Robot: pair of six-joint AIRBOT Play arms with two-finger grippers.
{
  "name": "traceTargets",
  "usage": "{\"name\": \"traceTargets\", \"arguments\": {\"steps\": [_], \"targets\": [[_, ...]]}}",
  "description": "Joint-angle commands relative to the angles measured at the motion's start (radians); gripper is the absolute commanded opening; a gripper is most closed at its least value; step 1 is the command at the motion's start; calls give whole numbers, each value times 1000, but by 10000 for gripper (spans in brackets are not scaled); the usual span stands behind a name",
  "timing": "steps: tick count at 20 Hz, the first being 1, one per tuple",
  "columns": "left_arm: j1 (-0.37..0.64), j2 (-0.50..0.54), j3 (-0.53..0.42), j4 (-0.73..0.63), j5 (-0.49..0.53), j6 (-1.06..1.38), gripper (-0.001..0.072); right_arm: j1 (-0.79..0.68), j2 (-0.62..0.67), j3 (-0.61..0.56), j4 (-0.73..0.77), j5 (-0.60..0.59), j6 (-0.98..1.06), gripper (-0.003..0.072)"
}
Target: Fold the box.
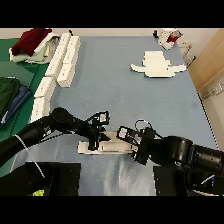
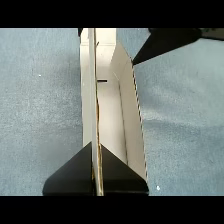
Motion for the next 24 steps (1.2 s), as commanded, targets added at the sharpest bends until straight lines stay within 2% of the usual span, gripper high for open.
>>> {"name": "traceTargets", "arguments": {"steps": [1, 5, 6, 8, 24], "targets": [[0, -1, 0, 0, 0, 0, 15, -182, 17, -46, 274, 109, -423, 720], [0, -1, 0, 0, 0, 0, 15, -409, 38, -139, 755, 175, -1059, 720], [0, -1, 0, 0, 0, 0, 14, -457, 38, -161, 847, 175, -1173, 720], [0, -1, 0, 0, 0, 0, 15, -521, 38, -190, 935, 171, -1279, 720], [0, -1, 0, 0, 0, 0, 15, -532, -13, -195, 930, 175, -1331, 717]]}}
